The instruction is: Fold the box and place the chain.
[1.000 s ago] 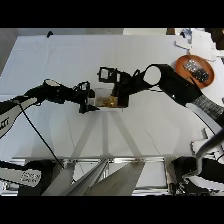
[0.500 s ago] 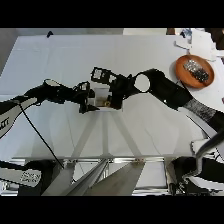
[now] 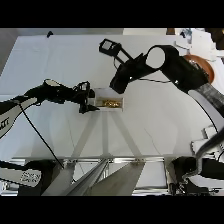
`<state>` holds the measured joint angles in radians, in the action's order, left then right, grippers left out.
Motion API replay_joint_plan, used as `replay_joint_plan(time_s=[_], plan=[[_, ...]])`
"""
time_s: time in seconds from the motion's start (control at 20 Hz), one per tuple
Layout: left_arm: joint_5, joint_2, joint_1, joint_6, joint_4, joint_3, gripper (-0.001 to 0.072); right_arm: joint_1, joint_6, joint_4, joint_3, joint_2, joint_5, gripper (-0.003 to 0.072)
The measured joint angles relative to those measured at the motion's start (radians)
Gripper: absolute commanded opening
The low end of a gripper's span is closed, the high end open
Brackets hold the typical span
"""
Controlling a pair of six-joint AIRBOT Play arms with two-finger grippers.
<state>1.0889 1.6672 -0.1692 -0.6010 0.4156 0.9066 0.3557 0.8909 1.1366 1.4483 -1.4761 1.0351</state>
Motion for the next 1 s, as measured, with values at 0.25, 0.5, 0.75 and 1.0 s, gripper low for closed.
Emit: replay_joint_plan(time_s=[0.25, 0.5, 0.75, 1.0], plan=[[0.0, 0.0, 0.0, 0.0, 0.0, 0.0, 0.0395, -0.031, 0.06, -0.016, 0.033, -0.139, 0.06, 0.0332], [0.0, 0.0, 0.0, 0.0, 0.0, 0.0, 0.0395, -0.004, -0.068, -0.041, 0.039, -0.194, 0.18, 0.0343], [0.0, 0.0, 0.0, 0.0, 0.0, 0.0, 0.0395, 0.045, -0.232, -0.058, 0.033, -0.175, 0.193, 0.0433], [0.0, 0.0, 0.0, 0.0, 0.0, 0.0, 0.0395, 0.091, -0.298, -0.042, -0.018, -0.142, 0.061, 0.04]])
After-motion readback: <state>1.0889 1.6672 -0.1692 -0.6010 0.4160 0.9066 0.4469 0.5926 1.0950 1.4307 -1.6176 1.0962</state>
